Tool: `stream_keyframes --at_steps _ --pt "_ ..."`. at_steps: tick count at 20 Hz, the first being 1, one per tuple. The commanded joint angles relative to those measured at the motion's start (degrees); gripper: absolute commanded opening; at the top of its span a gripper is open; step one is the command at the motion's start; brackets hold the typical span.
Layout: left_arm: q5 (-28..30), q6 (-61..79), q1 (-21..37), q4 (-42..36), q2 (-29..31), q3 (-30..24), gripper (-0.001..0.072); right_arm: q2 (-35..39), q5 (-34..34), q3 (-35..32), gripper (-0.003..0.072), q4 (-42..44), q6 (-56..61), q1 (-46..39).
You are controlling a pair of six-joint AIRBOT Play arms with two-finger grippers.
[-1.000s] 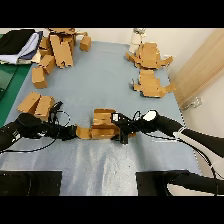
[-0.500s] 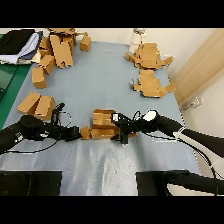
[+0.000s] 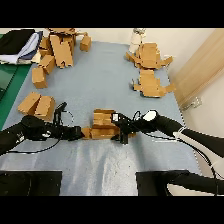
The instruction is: Fold the box.
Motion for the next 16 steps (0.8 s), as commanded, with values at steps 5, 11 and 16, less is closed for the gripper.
stream_keyframes --at_steps 5,11,16 --pt "-0.76 -8.96 6.91 11.43 5.90 0.07 0.0009 0.02 0.02 0.00 0.0501 0.02 0.00 0.02" --pt "-1.14 -9.68 4.66 11.37 1.92 -0.07 0.0009 0.02 0.02 0.00 0.0501 0.02 0.02 0.02" --pt "1.22 -9.27 -0.55 9.40 -1.31 -0.04 0.0008 0.02 0.02 0.00 0.0501 0.02 0.00 0.02"
